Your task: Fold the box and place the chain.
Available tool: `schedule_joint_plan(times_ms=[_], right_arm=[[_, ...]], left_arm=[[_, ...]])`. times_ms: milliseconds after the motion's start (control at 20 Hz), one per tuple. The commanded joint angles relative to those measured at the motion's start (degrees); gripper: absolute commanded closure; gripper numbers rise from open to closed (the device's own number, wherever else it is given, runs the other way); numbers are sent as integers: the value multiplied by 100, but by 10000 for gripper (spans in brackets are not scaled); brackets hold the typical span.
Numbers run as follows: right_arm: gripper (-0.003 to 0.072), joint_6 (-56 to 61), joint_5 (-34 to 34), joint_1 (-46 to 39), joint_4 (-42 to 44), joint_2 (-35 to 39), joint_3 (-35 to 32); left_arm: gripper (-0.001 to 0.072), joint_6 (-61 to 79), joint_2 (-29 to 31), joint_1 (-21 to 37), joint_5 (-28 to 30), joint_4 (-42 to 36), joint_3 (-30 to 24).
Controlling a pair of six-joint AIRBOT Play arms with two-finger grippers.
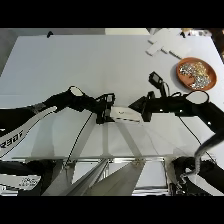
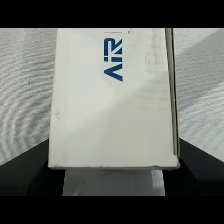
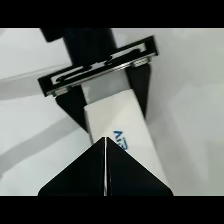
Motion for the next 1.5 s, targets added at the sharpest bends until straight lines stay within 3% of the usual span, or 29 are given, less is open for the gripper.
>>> schedule_joint_plan(times_ms=[0,100,250,400,500,800,1300,1450], right_arm=[[670,866,308,-638,-339,319,2],[670,2218,92,-857,-1165,317,2],[670,4859,-275,-892,-3248,317,2],[670,7125,284,-892,-5455,317,2],[669,7702,608,-892,-6159,317,2],[669,7759,1086,-892,-6054,317,2],[669,7759,1082,-892,-6057,317,2],[669,7759,1082,-892,-6057,317,2]], left_arm=[[610,4,4,4,4,7,0],[610,4,4,4,2,7,0],[610,7,4,4,2,7,0],[610,4,4,4,4,7,0],[610,4,4,4,4,7,0],[610,4,4,4,4,7,0],[610,-39,4,4,-17,7,0],[610,-310,4,4,-295,7,-2]])
